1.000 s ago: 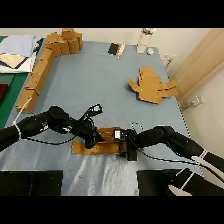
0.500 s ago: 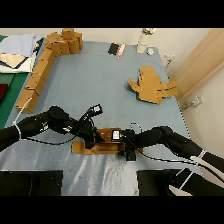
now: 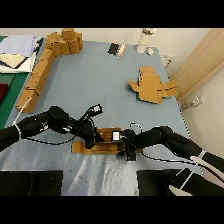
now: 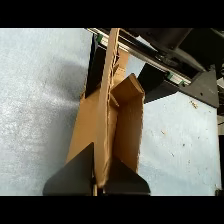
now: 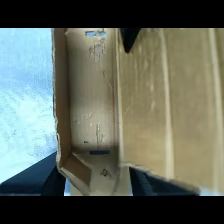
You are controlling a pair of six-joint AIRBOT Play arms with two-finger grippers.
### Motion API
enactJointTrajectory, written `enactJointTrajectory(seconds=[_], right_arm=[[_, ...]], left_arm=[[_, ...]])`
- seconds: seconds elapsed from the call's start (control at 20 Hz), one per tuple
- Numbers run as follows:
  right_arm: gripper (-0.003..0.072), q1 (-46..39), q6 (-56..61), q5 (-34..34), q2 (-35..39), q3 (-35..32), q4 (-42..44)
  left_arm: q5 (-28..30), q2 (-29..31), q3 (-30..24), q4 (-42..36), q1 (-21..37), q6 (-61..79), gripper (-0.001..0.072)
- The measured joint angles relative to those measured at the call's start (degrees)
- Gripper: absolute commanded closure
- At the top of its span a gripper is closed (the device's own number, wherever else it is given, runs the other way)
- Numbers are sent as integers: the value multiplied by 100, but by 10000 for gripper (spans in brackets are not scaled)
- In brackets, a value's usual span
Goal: Fold the box.
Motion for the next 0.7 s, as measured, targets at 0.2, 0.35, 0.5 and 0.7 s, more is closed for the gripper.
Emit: enactJointTrajectory(seconds=[0.2, 0.35, 0.5, 0.7], right_arm=[[163, 2, 4, -63, 0, -4, -9], [163, 4, 7, -55, 0, -4, -20], [163, 4, 7, -52, -2, -4, -22], [161, 4, 7, 22, -2, -7, -24]], left_arm=[[20, 7, 7, 52, 94, -118, 453], [-2, 120, 9, 83, 236, -186, 451], [-164, 374, 13, 271, 439, -415, 452], [-468, 728, 13, 1038, 612, -1137, 453]])
